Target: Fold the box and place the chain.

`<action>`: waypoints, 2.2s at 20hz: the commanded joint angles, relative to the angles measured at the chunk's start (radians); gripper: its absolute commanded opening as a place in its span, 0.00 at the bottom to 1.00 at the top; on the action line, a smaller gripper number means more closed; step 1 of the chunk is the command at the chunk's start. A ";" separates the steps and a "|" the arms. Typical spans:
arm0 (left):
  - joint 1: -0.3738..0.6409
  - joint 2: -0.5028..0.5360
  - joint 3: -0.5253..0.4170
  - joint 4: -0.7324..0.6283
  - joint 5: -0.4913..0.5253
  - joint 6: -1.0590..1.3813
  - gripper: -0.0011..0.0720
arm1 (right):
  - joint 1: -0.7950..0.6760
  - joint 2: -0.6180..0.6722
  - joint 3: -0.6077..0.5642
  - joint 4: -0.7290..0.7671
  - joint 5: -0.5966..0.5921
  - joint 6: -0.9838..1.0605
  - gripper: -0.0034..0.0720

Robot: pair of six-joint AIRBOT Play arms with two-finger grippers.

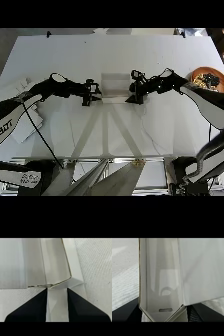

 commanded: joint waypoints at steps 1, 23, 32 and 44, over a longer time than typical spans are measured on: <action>0.000 0.003 0.000 -0.048 0.003 0.027 0.36 | 0.000 -0.001 0.000 0.001 -0.002 0.000 0.65; -0.019 -0.026 0.000 -0.128 -0.034 -0.121 0.59 | 0.000 -0.001 0.000 0.001 -0.002 0.000 0.65; -0.016 -0.024 0.000 -0.125 -0.056 -0.136 0.10 | 0.000 -0.001 0.000 0.001 -0.002 0.000 0.65; 0.080 0.086 0.000 -0.008 -0.162 -0.317 0.03 | 0.000 -0.001 0.000 0.001 -0.002 0.000 0.65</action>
